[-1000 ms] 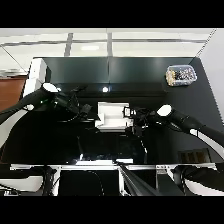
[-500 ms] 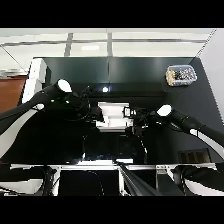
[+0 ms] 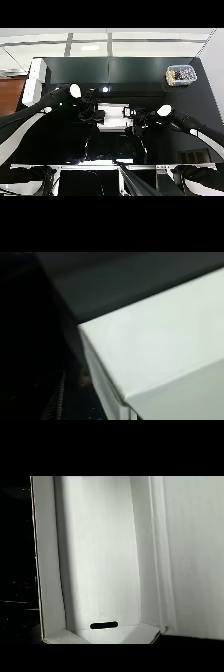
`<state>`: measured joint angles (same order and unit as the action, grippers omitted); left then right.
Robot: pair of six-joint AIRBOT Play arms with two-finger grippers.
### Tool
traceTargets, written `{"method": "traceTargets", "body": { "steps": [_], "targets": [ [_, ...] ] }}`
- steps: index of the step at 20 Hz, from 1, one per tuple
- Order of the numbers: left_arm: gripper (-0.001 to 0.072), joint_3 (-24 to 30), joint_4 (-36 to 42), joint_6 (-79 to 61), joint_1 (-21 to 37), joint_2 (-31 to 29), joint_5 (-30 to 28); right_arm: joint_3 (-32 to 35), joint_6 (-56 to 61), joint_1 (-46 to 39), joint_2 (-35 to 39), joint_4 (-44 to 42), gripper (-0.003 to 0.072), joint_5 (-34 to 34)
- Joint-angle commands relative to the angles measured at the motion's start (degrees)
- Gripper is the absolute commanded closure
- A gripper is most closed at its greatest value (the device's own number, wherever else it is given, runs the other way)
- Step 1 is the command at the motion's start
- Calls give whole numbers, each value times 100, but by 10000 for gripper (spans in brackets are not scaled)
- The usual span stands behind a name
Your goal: Fold the box and place the chain.
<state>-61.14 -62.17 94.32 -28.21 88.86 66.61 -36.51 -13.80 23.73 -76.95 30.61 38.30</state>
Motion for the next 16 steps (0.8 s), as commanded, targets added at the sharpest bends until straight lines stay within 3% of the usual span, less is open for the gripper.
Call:
{"method": "traceTargets", "body": {
  "steps": [1, 5, 9, 11, 16],
  "targets": [
    [227, -210, -951, 1012, -354, 2, -55, -2, 2, 0, -2, -2, 245, 2],
    [227, -380, -1961, 2280, -1008, 2, -59, -2, 2, 0, -2, -2, 245, 4],
    [230, -385, -1958, 2809, -1346, 2, -129, 0, 2, 0, -2, -2, 245, 4],
    [356, -400, -1937, 2883, -1392, 2, -129, -2, 2, 0, -2, 0, 245, 7],
    [359, -400, -1945, 3008, -1381, 2, -92, -2, 2, 0, -2, 0, 245, 7]
  ]
}}
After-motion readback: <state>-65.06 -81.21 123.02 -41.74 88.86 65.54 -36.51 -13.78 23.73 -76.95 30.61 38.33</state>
